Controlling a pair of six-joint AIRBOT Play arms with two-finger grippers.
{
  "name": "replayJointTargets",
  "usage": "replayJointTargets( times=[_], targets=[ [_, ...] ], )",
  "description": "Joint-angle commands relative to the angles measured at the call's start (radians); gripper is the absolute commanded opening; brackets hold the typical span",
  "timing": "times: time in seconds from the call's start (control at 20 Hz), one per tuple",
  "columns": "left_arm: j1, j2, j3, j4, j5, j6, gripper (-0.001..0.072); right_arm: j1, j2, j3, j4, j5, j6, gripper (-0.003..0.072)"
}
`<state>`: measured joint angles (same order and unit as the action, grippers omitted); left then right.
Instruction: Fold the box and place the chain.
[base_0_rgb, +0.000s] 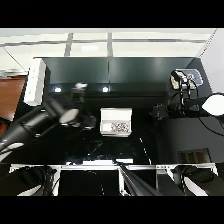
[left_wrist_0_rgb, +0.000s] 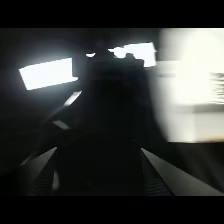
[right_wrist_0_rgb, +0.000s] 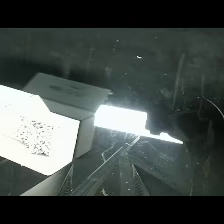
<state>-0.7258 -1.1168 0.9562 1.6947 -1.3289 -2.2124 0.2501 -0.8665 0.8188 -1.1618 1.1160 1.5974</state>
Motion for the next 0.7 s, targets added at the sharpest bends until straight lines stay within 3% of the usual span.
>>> replayJointTargets(
  times=[0.0,0.1,0.15,0.25,0.3,0.35,0.4,0.65],
  targets=[
    [0.256,0.108,-0.197,-0.136,0.105,0.077,0.0576,0.000,0.001,0.000,-0.011,-0.010,-0.001,0.0426],
    [0.429,0.100,-0.307,-0.517,0.319,0.438,0.0575,0.000,0.001,0.000,-0.011,-0.018,0.000,0.0426],
    [0.485,0.085,-0.339,-0.692,0.372,0.689,0.0575,0.000,0.001,0.000,-0.010,-0.021,0.000,0.0426],
    [0.542,0.046,-0.355,-0.913,0.342,1.310,0.0497,-0.001,0.001,0.000,-0.010,-0.021,0.000,0.0425],
    [0.539,0.034,-0.355,-0.929,0.310,1.581,0.0512,0.000,0.000,0.000,-0.010,-0.021,0.000,0.0426],
    [0.525,0.023,-0.355,-0.929,0.292,1.811,0.0586,0.000,0.001,0.000,-0.010,-0.021,0.003,0.0426],
    [0.510,0.017,-0.355,-0.929,0.303,1.971,0.0717,0.000,0.000,0.000,-0.010,-0.022,0.008,0.0426],
    [0.398,-0.036,-0.352,-0.933,0.458,2.349,0.0718,0.000,0.000,-0.010,-0.010,-0.044,0.046,0.0426]
  ],
)
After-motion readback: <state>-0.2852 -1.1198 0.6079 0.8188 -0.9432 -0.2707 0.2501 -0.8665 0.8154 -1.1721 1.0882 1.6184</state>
